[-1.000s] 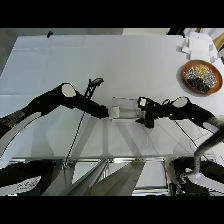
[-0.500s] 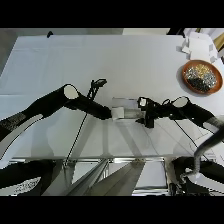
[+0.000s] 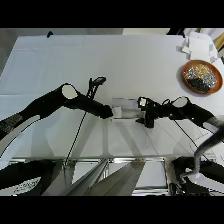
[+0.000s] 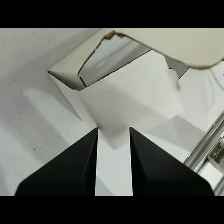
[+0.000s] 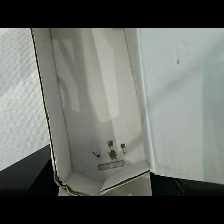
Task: Fold the box and place the chain.
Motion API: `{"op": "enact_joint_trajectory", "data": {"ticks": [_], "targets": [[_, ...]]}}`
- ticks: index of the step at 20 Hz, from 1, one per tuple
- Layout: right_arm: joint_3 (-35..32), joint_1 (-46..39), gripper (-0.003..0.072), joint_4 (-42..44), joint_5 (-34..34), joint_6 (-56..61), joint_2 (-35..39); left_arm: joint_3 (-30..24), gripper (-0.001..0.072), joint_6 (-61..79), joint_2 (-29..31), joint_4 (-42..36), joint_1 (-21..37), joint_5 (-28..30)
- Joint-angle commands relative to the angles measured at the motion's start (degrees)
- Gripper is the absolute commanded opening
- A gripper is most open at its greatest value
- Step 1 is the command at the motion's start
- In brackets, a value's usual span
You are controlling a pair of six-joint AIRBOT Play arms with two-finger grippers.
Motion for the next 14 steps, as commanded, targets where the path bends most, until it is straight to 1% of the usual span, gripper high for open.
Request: {"op": "enact_joint_trajectory", "data": {"ticks": [1,2,3,5,8,10,11,14], "targets": [[-0.02,0.04,0.0357,0.00,0.04,-0.02,0.02,0.02,0.0253,-2.29,0.09,0.24,-0.70,1.18],[-0.02,0.04,0.0356,0.02,0.04,-0.02,0.02,0.02,0.0350,-4.20,0.09,0.72,-1.16,2.14],[-0.02,0.04,0.0357,0.00,0.02,-0.02,0.00,0.02,0.0399,-6.86,0.09,1.60,-1.62,3.06],[-0.02,0.04,0.0357,0.00,0.04,-0.02,0.02,0.66,0.0417,-10.64,-0.13,4.72,-2.80,3.74],[-0.02,0.04,0.0357,0.00,0.04,-0.02,0.00,3.17,0.0422,-17.27,-1.29,10.69,-4.39,3.32],[-0.02,0.04,0.0357,0.02,0.04,-0.02,0.02,5.38,0.0466,-22.29,-2.38,14.91,-5.46,2.25],[-0.02,0.04,0.0356,0.00,0.04,-0.02,0.02,6.43,0.0504,-24.46,-2.89,16.85,-6.05,1.51],[-0.02,0.04,0.0357,0.00,0.04,-0.02,0.02,9.38,0.0515,-31.50,-4.26,22.53,-7.80,-0.90]]}}
